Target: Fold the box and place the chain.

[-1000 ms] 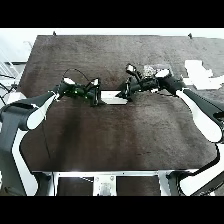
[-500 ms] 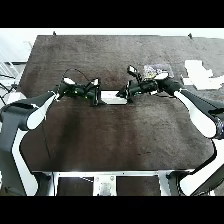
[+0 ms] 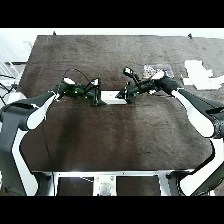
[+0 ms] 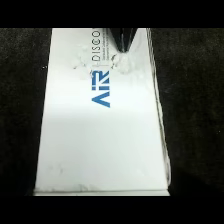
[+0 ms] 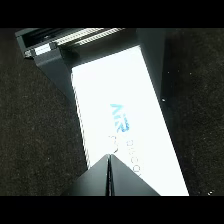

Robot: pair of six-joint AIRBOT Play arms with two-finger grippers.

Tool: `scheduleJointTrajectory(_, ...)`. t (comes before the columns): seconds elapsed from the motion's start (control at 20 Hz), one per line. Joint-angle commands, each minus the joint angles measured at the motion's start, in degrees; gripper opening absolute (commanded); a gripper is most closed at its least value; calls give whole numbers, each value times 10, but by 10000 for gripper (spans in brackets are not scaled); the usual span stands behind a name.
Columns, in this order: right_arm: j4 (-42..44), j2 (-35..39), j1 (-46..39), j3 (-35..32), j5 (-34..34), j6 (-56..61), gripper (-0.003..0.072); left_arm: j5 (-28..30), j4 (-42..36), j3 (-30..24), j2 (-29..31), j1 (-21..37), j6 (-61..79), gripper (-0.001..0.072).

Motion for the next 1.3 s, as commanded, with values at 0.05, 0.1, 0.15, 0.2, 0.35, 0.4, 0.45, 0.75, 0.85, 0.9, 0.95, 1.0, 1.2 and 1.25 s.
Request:
scheduleJointTrajectory(0.05, -55, 1, 10, 27, -6, 55, 7, 0, 0, 0, 0, 0, 0, 421)
scheduleJointTrajectory(0.1, -64, 1, 11, 33, -5, 61, 8, 0, 0, 0, 0, 0, -1, 421)
scheduleJointTrajectory(0.15, -59, 5, 11, 33, -5, 58, 8, 0, 0, 0, 0, 0, 0, 421)
scheduleJointTrajectory(0.2, -41, 13, 11, 33, -3, 46, 8, 0, 0, 0, 0, 0, 0, 421)
scheduleJointTrajectory(0.35, 30, 55, 9, 33, 3, 24, 8, 0, 0, 0, 0, 0, 0, 421)
scheduleJointTrajectory(0.4, 35, 76, 9, 33, 3, 25, 7, 0, 0, 0, 0, 0, -1, 421)
scheduleJointTrajectory(0.45, 38, 99, 9, 31, 4, 31, 8, 0, 0, 0, 0, 0, -1, 421)
scheduleJointTrajectory(0.75, 38, 255, 6, -21, -1, 75, 7, 0, 0, 0, 0, 0, -1, 421)
scheduleJointTrajectory(0.85, 38, 307, -5, -61, -19, 95, 7, -2, 0, 0, 0, 0, -1, 421)
scheduleJointTrajectory(0.9, 38, 332, -12, -86, -26, 99, 7, -2, 0, 0, 0, 0, -1, 421)
scheduleJointTrajectory(0.95, 38, 353, -18, -113, -32, 102, 7, -2, 0, 0, 0, 0, -1, 421)
scheduleJointTrajectory(1.0, 38, 370, -24, -139, -37, 102, 8, -2, 0, 0, 0, 0, -1, 421)
scheduleJointTrajectory(1.2, 38, 426, -37, -243, -59, 113, 7, -10, -29, 0, 0, 1, -17, 134)
scheduleJointTrajectory(1.25, 38, 440, -40, -263, -63, 122, 8, -26, -30, 3, 0, 3, -16, 18)
